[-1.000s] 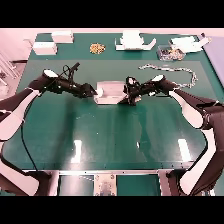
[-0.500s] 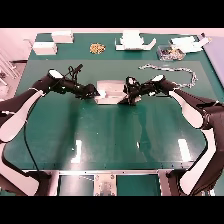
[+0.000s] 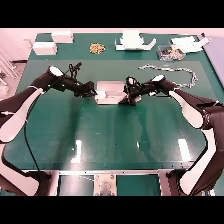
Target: Fold the box and place the chain.
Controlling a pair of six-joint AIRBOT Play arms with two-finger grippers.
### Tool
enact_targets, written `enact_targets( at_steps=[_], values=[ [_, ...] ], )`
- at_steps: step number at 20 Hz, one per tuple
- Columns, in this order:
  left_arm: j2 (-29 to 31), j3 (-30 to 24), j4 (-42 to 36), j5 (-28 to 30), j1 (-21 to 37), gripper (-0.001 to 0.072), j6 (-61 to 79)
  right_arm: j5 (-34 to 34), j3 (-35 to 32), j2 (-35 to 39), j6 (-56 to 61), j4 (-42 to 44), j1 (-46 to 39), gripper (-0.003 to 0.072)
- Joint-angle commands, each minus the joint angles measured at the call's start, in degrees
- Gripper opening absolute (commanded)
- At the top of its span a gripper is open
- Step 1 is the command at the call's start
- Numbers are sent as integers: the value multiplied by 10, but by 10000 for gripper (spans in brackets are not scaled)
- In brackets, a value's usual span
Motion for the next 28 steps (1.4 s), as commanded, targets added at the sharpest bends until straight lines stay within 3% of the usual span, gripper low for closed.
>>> enact_targets(
  at_steps=[1,17,19,28],
  values=[
    [0,2,5,-3,-1,119,-10,0,0,0,-1,1,0,520],
    [-1,25,14,6,-32,123,-23,0,0,0,-1,1,0,521],
    [-1,25,18,12,-35,323,-23,0,0,0,-1,1,0,521],
    [-1,25,60,23,-39,308,-82,0,0,0,-1,1,0,520]
  ],
)
